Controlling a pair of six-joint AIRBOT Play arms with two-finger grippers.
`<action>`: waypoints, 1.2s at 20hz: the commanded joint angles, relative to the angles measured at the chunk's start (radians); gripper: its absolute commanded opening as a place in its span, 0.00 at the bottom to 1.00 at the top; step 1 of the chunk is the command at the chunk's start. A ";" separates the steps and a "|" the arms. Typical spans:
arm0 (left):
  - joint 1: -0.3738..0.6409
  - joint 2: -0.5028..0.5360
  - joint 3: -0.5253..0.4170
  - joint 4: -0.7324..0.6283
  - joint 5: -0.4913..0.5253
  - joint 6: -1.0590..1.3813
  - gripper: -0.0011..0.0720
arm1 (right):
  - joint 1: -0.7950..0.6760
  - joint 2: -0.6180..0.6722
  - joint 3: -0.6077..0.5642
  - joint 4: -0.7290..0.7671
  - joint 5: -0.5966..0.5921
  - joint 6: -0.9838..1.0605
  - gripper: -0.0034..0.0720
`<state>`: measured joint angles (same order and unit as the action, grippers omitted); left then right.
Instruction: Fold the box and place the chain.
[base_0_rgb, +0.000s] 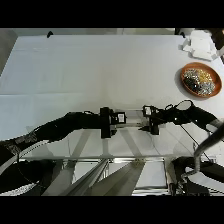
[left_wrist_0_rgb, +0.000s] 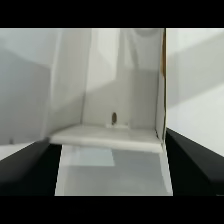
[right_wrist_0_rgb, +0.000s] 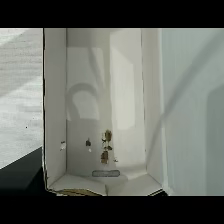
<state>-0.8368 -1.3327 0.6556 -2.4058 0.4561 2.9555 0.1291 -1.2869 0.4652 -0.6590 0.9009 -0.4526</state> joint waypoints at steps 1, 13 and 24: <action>0.008 0.000 0.002 -0.053 0.052 0.003 0.98 | 0.001 0.000 0.000 0.002 0.000 0.002 0.62; 0.055 -0.019 0.002 -0.068 0.026 0.003 0.94 | 0.001 0.000 0.000 0.002 0.001 0.002 0.62; 0.038 -0.029 0.002 -0.140 0.034 0.003 0.98 | 0.001 0.000 0.000 0.002 0.001 0.002 0.62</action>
<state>-0.8135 -1.3609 0.6563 -2.5053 0.4583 2.9589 0.1291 -1.2869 0.4652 -0.6579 0.9012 -0.4503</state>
